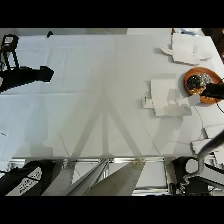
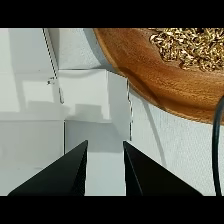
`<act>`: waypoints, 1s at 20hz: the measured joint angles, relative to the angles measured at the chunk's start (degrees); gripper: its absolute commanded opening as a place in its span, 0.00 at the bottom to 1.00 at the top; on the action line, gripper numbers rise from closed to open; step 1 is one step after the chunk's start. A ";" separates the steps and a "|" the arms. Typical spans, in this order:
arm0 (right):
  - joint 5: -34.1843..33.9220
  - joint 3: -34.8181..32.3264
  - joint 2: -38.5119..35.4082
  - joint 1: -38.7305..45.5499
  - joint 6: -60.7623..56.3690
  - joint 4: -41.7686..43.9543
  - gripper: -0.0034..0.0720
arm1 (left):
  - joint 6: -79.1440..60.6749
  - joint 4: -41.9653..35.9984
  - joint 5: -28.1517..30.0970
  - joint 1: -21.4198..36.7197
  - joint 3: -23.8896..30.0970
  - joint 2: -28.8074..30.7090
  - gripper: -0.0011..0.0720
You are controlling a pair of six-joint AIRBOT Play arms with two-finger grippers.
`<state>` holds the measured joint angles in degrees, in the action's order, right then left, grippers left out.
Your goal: Fold the box and place the chain.
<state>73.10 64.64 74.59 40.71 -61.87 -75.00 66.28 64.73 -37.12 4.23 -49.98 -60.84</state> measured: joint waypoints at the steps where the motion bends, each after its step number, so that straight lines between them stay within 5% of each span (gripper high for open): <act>1: -0.22 0.02 0.13 0.00 -0.22 0.00 0.39 | -0.02 0.02 0.00 0.00 0.00 0.00 0.98; 20: -1.36 2.14 10.29 0.00 -0.96 -0.09 0.39 | -0.02 0.02 0.00 0.00 0.00 0.00 0.98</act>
<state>71.75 66.78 84.88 40.71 -62.83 -75.09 66.26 64.75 -37.12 4.23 -49.98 -60.84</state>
